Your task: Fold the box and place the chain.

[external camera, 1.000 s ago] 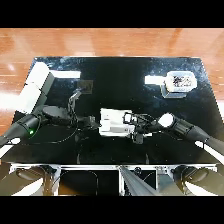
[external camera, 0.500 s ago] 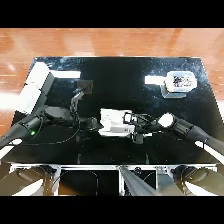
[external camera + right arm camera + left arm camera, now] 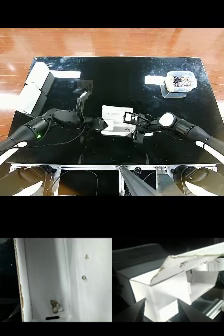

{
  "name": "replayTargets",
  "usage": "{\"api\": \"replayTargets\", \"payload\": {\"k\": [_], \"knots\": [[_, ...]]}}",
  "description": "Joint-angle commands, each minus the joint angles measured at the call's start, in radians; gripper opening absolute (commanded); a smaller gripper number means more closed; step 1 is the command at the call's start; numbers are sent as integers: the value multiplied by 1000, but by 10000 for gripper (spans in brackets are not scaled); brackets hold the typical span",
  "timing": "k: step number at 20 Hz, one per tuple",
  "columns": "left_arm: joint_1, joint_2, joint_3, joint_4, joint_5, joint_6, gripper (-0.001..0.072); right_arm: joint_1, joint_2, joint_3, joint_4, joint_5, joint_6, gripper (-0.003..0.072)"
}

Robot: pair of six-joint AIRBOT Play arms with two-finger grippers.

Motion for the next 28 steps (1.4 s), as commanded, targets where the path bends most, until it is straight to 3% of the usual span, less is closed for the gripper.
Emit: {"api": "replayTargets", "payload": {"k": [1, 9, 17, 23, 28], "knots": [[-16, -16, 5, 16, -27, -13, 496, 1, -1, -1, 3, 6, 0, 455], [-51, -58, 76, 193, -5, -195, 485, 1, -1, -1, 3, 5, 0, 455], [-122, -98, 247, 599, 194, -614, 454, 1, -1, -1, 3, 5, 0, 455], [-187, -152, 253, 640, 197, -710, 454, 1, -1, -1, 3, 5, 0, 455], [-245, -235, 316, 689, 179, -715, 435, 1, -1, -1, 3, 5, 0, 455]]}}
